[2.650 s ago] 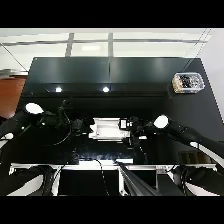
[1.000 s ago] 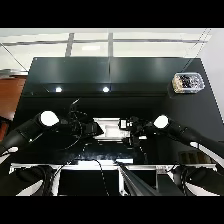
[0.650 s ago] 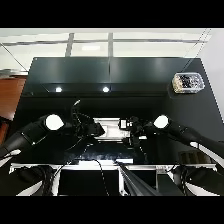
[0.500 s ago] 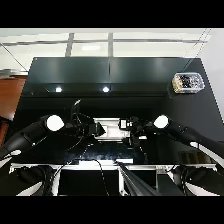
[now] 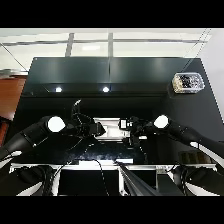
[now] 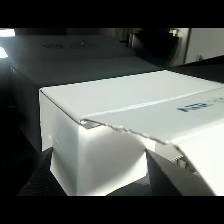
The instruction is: Fold the box and place the chain.
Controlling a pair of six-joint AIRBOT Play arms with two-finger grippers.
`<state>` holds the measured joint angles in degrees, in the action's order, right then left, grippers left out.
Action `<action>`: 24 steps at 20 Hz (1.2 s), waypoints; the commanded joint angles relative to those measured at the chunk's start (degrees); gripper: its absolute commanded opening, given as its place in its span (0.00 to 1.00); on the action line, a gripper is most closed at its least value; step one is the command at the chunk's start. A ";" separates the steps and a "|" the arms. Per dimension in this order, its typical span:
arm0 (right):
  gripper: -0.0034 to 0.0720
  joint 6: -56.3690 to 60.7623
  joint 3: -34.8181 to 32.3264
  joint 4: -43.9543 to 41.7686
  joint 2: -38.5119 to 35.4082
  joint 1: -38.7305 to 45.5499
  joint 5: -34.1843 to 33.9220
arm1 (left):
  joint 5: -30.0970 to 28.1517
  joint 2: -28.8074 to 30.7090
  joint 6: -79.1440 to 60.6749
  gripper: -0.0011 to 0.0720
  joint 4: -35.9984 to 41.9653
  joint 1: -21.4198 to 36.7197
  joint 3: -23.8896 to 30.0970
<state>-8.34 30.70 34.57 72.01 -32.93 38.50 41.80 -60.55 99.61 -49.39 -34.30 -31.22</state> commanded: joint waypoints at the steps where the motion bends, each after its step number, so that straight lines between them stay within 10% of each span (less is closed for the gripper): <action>1: 0.53 0.00 -0.02 -0.02 0.04 -0.07 0.00 | -1.79 -0.09 0.33 0.96 -0.11 -0.09 -0.07; 24: 0.53 0.00 -0.02 -0.02 0.04 -0.11 0.00 | -2.71 -1.18 7.91 0.96 -12.24 -4.04 -0.44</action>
<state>-8.36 30.70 34.54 72.01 -32.99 38.48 38.96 -61.76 106.54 -59.92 -38.11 -31.53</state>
